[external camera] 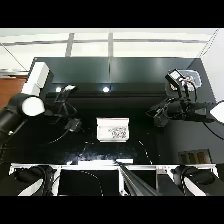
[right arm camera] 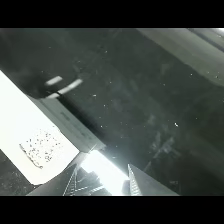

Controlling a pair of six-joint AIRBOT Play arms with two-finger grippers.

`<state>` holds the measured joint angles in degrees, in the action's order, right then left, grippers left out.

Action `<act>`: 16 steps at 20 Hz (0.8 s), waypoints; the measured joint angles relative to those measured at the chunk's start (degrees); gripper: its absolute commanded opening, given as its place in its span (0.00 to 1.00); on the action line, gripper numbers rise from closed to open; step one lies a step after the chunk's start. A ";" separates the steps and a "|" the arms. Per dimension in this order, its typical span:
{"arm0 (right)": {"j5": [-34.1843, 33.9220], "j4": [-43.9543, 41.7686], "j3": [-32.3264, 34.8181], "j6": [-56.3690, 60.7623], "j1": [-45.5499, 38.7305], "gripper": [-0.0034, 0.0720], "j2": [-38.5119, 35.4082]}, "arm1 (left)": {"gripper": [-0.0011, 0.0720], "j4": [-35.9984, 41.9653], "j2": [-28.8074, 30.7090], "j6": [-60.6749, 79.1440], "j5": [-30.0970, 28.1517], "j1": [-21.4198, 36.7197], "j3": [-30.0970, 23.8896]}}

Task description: Fold the box and place the chain.

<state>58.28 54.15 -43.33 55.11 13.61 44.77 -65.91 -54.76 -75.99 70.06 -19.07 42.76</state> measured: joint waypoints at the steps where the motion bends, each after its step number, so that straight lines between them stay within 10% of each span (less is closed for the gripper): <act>1: -0.31 0.15 0.00 0.00 0.00 0.56 0.00 | 1.00 5.73 0.48 8.57 -0.61 3.13 -2.21; 8: -0.68 0.87 0.00 0.55 0.00 0.56 0.00 | 1.00 21.81 -3.28 65.70 -8.87 6.84 -11.41; 16: -0.66 1.03 0.00 0.96 0.00 0.56 0.00 | 1.00 29.24 -12.13 86.49 -15.96 -0.17 -12.28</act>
<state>57.63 55.18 -43.33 56.07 13.61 44.77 -36.67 -66.89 10.50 54.11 -19.25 30.48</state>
